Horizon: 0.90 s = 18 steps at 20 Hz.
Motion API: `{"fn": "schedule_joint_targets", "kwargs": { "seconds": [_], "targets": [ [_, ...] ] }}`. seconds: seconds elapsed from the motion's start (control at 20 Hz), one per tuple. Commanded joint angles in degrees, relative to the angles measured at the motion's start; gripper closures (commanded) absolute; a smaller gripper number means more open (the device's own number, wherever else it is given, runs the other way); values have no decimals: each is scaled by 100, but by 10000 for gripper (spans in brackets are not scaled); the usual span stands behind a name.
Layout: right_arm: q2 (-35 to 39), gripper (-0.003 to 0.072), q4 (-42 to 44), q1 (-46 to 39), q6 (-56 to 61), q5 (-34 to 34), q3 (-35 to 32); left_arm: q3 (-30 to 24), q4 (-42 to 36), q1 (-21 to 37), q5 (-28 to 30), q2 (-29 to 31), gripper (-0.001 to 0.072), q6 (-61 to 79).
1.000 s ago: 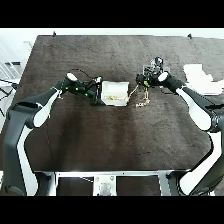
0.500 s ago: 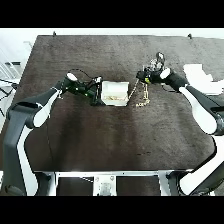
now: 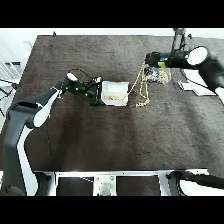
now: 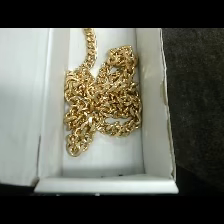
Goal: Fold the box and place the chain.
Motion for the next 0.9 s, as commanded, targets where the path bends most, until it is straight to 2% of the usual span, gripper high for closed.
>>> {"fn": "schedule_joint_targets", "kwargs": {
  "seconds": [0.0, 0.25, 0.45, 0.85],
  "targets": [
    [1029, 668, -83, 258, -151, 306, -144, -2, 2, 0, 2, 2, 252, 2],
    [1805, 668, -59, 833, -146, 452, -151, -2, 2, 0, 2, 2, 252, 2],
    [1891, 668, -35, 1357, -83, 411, -184, -2, 2, 0, 2, 2, 253, 2],
    [1587, 668, 4, 1698, -190, -988, -527, -2, 2, 0, 2, 2, 253, 2]
  ]
}}
